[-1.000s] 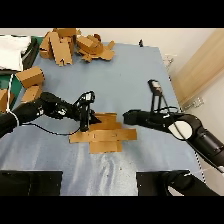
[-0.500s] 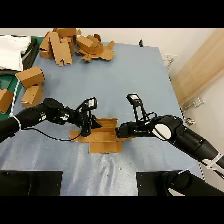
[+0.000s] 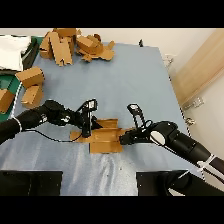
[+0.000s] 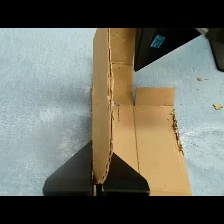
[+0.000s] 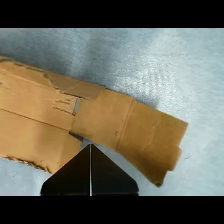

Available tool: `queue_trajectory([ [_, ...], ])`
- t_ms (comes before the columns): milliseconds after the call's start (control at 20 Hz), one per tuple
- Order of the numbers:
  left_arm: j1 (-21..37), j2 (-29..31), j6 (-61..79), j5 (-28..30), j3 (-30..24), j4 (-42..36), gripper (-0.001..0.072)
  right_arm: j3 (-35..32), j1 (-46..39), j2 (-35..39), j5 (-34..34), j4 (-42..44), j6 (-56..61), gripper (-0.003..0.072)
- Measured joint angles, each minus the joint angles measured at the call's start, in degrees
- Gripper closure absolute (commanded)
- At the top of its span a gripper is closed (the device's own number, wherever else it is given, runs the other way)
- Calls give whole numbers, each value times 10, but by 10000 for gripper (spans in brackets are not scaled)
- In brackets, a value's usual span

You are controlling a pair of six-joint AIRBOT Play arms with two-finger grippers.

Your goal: Fold the box.

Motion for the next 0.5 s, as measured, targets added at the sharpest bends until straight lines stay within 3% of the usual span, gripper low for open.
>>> queue_trajectory([
  [500,0,0,-14,3,0,1,693,-54,-12,-48,-99,-64,16,684],
])
